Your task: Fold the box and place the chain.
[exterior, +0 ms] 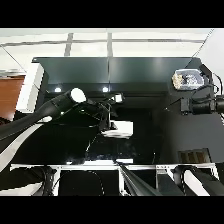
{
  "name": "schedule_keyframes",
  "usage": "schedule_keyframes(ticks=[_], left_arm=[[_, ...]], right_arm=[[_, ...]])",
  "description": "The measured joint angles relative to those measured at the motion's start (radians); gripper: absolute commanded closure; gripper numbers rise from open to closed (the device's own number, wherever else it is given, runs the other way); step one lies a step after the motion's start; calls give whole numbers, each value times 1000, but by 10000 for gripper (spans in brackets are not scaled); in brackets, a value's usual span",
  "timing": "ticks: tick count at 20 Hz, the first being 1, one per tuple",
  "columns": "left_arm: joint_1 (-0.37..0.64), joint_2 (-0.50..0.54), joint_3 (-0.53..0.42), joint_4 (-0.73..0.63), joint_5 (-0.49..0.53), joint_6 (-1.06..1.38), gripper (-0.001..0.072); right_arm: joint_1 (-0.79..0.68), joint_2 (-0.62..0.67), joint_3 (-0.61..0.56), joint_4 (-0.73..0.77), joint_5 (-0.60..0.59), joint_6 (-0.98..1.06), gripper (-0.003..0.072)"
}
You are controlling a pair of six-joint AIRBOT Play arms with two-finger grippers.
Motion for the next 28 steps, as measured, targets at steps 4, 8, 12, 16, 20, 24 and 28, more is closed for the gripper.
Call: schedule_keyframes(ticks=[4,8,12,16,20,24,28], left_arm=[[-13,-29,15,-3,-56,-2,4],[-16,-37,19,4,-79,-1,3],[-32,-39,20,48,-79,0,1],[-62,-39,20,77,-47,0,2],[-109,-41,20,105,61,-1,3],[-166,-42,20,159,169,-5,372],[-179,-28,21,271,171,-190,418]], right_arm=[[0,0,0,-2,2,0,668],[0,0,0,-2,3,0,668],[0,0,0,-2,4,-1,668],[0,0,0,-1,4,-1,668],[0,0,0,-1,4,-1,668],[0,0,0,-1,3,-1,668],[0,0,0,0,0,-8,668]])
